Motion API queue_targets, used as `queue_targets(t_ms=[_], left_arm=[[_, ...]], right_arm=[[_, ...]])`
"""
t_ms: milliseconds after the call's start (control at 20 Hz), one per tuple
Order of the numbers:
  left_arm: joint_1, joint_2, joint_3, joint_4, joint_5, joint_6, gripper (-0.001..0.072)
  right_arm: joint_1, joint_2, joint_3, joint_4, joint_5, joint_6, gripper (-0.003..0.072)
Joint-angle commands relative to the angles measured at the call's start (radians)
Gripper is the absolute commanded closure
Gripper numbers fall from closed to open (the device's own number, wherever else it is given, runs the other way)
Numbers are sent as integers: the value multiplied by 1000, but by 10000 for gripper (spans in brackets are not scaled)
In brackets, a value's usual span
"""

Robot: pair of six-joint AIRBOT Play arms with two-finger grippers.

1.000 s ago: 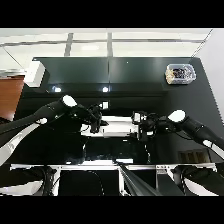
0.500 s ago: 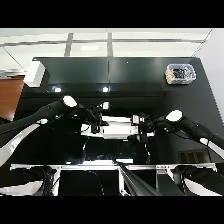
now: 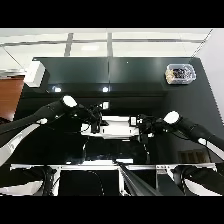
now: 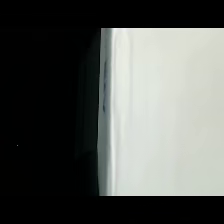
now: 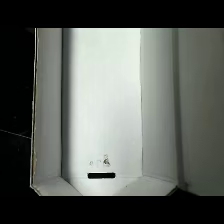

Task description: Fold the box and place the chain.

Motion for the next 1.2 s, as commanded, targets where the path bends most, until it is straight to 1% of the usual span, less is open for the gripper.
queue_targets(t_ms=[0,1150], left_arm=[[0,0,1,-1,0,1,684],[0,0,1,0,0,1,684]], right_arm=[[11,-2,0,-22,-36,36,59],[34,-8,3,-56,-63,70,59]])
